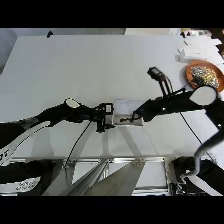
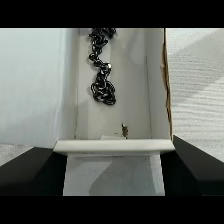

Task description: Fold the box and place the chain.

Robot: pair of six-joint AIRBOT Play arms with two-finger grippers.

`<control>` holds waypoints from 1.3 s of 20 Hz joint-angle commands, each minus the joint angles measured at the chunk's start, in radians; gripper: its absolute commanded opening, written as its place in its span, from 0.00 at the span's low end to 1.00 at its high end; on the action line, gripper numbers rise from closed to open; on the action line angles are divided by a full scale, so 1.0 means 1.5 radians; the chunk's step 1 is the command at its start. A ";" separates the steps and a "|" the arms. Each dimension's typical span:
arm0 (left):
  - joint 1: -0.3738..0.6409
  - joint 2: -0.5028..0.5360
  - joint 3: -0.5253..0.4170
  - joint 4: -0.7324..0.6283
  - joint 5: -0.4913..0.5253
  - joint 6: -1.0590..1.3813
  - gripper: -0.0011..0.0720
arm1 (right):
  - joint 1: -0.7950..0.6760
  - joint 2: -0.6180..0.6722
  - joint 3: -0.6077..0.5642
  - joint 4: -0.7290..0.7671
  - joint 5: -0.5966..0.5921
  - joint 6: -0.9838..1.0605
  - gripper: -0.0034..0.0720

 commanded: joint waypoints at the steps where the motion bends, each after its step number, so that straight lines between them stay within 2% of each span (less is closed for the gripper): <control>1: 0.000 0.001 0.000 0.000 0.000 0.000 0.36 | 0.003 -0.037 -0.039 -0.004 0.016 0.006 0.08; 2: 0.000 0.000 0.000 0.000 0.000 0.000 0.36 | 0.009 -0.039 -0.041 -0.011 0.016 0.006 0.08; 3: 0.000 0.001 0.000 0.000 0.000 0.000 0.36 | 0.017 -0.038 -0.041 -0.011 0.016 0.007 0.15; 5: 0.000 0.001 0.000 0.000 0.000 0.000 0.36 | 0.027 -0.036 -0.039 -0.005 0.035 0.016 0.37; 6: 0.000 0.001 0.000 0.000 0.000 0.000 0.36 | 0.028 -0.029 -0.034 -0.004 0.050 0.027 0.43; 8: 0.000 0.001 0.000 0.000 0.000 0.000 0.36 | 0.028 -0.008 -0.005 -0.019 0.078 0.028 0.44; 11: 0.000 0.000 0.000 0.000 0.000 0.000 0.36 | 0.002 0.003 0.099 -0.095 0.100 0.083 0.44; 13: 0.000 0.001 0.000 0.000 0.000 0.000 0.36 | -0.052 0.003 0.151 -0.145 0.077 0.121 0.44; 16: 0.000 0.000 0.000 0.000 -0.001 0.000 0.36 | -0.157 -0.011 0.158 -0.245 0.016 0.204 0.43; 19: 0.000 0.000 0.000 0.000 -0.002 0.000 0.36 | -0.203 -0.077 0.158 -0.354 -0.011 0.300 0.44; 21: 0.000 0.001 0.000 0.000 -0.002 0.000 0.36 | -0.201 -0.134 0.158 -0.368 -0.030 0.305 0.45; 23: 0.000 0.001 0.000 0.000 -0.002 0.000 0.36 | -0.188 -0.189 0.158 -0.369 -0.042 0.305 0.62; 26: 0.000 0.001 0.000 0.000 -0.002 0.000 0.36 | -0.171 -0.253 0.158 -0.393 -0.045 0.305 0.63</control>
